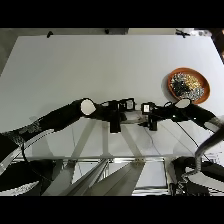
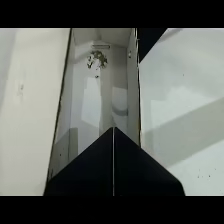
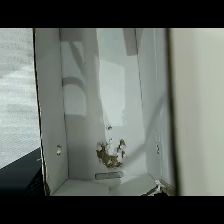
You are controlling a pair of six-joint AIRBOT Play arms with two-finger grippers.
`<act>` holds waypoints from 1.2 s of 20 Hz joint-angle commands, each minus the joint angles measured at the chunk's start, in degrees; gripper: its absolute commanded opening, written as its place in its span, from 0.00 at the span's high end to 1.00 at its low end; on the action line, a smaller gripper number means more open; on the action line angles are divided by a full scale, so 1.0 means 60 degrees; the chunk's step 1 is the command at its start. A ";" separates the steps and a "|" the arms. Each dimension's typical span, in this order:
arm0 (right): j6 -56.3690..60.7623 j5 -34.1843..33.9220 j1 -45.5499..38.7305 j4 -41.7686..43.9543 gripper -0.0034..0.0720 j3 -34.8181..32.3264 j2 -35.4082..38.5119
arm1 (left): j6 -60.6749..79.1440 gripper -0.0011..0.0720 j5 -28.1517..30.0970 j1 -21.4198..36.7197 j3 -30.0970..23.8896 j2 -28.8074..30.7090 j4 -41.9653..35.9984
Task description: Fold the box and place the chain.
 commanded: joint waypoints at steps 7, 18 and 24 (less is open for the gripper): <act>-0.0004 0.0004 0.0000 0.0000 0.43 -0.0004 0.0000 | 0.0047 0.98 -0.0109 -0.0047 0.0004 -0.0036 -0.0164; 0.0000 0.0004 0.0000 0.0000 0.43 -0.0004 0.0000 | 0.0222 0.98 -0.0248 0.0036 0.0004 0.0033 -0.0084; -0.0004 0.0004 0.0000 0.0000 0.43 -0.0004 0.0000 | 0.0146 0.98 0.0412 0.0433 -0.0007 0.0557 0.0047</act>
